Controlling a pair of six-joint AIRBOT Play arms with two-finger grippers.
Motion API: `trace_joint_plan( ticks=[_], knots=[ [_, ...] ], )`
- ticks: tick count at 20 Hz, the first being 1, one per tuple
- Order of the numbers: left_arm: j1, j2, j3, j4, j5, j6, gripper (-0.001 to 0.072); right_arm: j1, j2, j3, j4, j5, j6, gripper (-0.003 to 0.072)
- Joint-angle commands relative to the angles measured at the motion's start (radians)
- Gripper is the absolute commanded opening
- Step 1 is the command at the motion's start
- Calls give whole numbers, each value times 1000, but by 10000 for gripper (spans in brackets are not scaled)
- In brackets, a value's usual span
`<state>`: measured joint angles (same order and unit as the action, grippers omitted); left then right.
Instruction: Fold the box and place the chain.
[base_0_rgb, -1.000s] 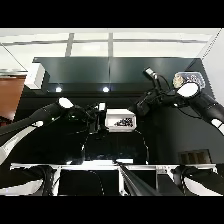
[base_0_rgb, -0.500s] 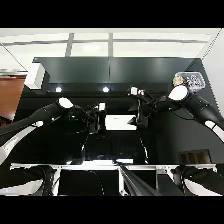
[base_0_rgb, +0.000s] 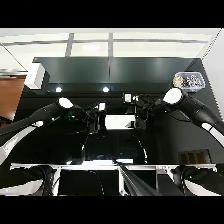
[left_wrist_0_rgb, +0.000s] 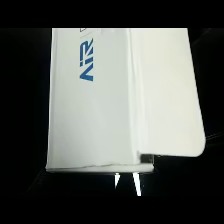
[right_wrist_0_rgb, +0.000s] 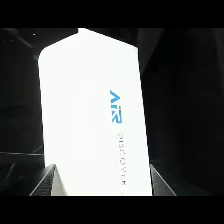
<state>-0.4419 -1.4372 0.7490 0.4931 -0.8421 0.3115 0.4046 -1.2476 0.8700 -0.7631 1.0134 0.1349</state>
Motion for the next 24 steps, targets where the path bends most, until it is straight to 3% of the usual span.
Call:
trace_joint_plan(
  ticks=[1, 2, 4, 6, 16, 17, 18, 24],
  knots=[
    [0, -1, 0, 0, 0, 0, 470, 3, -1, 1, -2, 1, 0, 498],
    [0, -1, 0, 0, 0, 0, 470, 3, -1, 0, -2, 6, 0, 411],
    [0, -1, 0, 0, 0, 0, 471, 3, -1, 0, -2, 17, 2, 408],
    [0, -1, 0, 0, 0, 0, 471, 3, -1, 0, -2, 26, 11, 190],
    [0, -1, 0, 0, 0, 0, 471, 3, -1, 0, -43, 31, 50, 196],
    [0, -1, 0, 0, 0, 0, 471, 3, -1, 0, -42, 32, 55, 207],
    [0, -1, 0, 0, 0, 0, 471, 3, -1, 0, -43, 34, 62, 275],
    [0, -1, 0, 0, 0, 0, 471, 3, -12, -3, -42, 29, 86, 274]
  ],
)
